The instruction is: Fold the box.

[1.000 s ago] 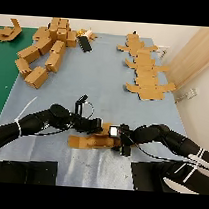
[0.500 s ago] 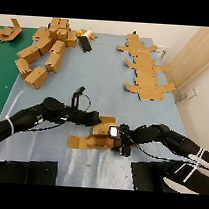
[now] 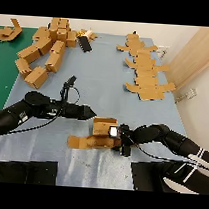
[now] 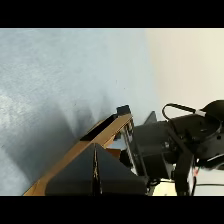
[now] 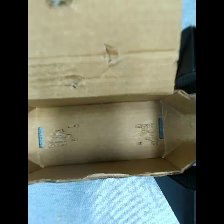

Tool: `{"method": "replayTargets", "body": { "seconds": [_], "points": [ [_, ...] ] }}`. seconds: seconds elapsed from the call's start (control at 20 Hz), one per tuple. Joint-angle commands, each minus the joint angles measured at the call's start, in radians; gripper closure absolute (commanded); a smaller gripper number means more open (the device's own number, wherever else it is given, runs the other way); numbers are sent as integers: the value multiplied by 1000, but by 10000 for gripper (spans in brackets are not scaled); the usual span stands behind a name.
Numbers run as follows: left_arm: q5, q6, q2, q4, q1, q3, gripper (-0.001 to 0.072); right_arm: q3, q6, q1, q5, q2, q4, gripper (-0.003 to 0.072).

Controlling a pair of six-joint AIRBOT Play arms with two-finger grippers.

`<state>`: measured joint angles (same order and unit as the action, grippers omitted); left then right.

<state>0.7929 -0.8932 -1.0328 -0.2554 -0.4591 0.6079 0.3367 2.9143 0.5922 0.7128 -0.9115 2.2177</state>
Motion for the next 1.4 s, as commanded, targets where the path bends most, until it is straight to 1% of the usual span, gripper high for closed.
{"method": "replayTargets", "body": {
  "seconds": [0.0,0.15,0.25,0.35,0.4,0.45,0.5,0.7,0.8,0.9,1.0,1.35],
  "points": [
    [67,20,93,-79,70,-59,701,1,0,0,0,1,0,180],
    [134,160,232,-219,122,-142,701,1,0,0,0,1,0,179],
    [153,249,309,-366,100,-169,700,1,0,0,0,1,0,180],
    [178,331,343,-495,51,-171,695,1,0,0,0,1,0,180],
    [172,353,345,-535,21,-171,411,1,0,0,0,1,0,180],
    [150,372,340,-560,-8,-171,74,1,0,0,0,1,0,180],
    [118,398,330,-564,-38,-171,9,1,0,0,0,1,0,180],
    [11,596,250,-564,-163,-171,9,1,0,0,0,1,0,180],
    [-43,594,193,-564,-216,-170,8,1,0,0,0,1,0,180],
    [-84,594,148,-563,-246,-170,7,1,0,0,0,1,0,180],
    [-85,594,129,-556,-252,-161,7,1,0,0,0,1,0,180],
    [-68,602,122,-527,-253,-146,8,1,0,0,0,1,0,179]
  ]
}}
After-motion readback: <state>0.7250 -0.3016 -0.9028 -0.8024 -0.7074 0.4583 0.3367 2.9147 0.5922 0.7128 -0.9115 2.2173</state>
